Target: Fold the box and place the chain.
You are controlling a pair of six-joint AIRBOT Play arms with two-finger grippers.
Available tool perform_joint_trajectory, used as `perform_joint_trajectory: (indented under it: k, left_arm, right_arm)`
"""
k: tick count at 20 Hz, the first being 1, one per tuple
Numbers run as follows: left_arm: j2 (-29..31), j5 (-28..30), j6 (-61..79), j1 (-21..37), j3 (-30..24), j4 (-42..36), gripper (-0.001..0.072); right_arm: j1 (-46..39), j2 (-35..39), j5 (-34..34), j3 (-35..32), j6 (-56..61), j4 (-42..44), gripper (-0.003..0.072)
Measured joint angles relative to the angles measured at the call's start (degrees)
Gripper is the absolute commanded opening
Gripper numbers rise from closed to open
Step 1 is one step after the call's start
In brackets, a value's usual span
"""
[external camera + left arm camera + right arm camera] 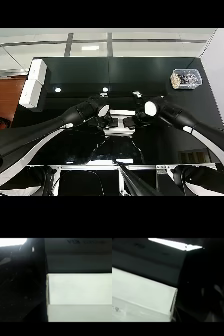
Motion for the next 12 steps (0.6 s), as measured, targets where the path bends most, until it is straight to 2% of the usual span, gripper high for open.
perform_joint_trajectory:
  k: [2,3,4,5,9,10,11,12]
  left_arm:
    - [0.0,0.07,0.0,0.0,0.02,0.0,0.0027]
    - [0.0,0.13,0.0,0.0,0.02,0.0,0.0027]
    - [0.0,0.15,0.0,0.0,0.02,0.0,0.0026]
    - [0.0,-0.07,-0.04,0.0,0.02,0.0,0.0027]
    - [0.0,-0.2,-0.17,0.0,0.02,-0.15,0.0027]
    - [0.0,-0.13,-0.09,0.0,0.02,-0.11,0.0027]
    - [0.0,0.37,0.13,0.0,0.02,0.11,0.0027]
    - [0.0,0.52,0.26,0.0,0.02,0.2,0.0027]
  right_arm:
    - [2.14,-0.72,0.04,0.57,5.4,-3.65,0.0309]
    - [2.82,-1.07,0.07,0.74,7.37,-4.85,0.0207]
    - [3.32,-1.29,0.13,0.85,8.92,-5.66,0.0052]
    - [3.69,-1.46,0.31,0.92,10.32,-6.67,0.0011]
    - [4.39,-1.79,0.37,1.14,13.29,-7.74,0.0016]
    - [4.46,-1.84,0.46,1.16,13.55,-7.8,0.0123]
    - [4.55,-1.84,0.72,1.16,13.49,-7.78,0.02]
    - [4.61,-1.9,0.87,1.16,13.55,-7.37,0.02]
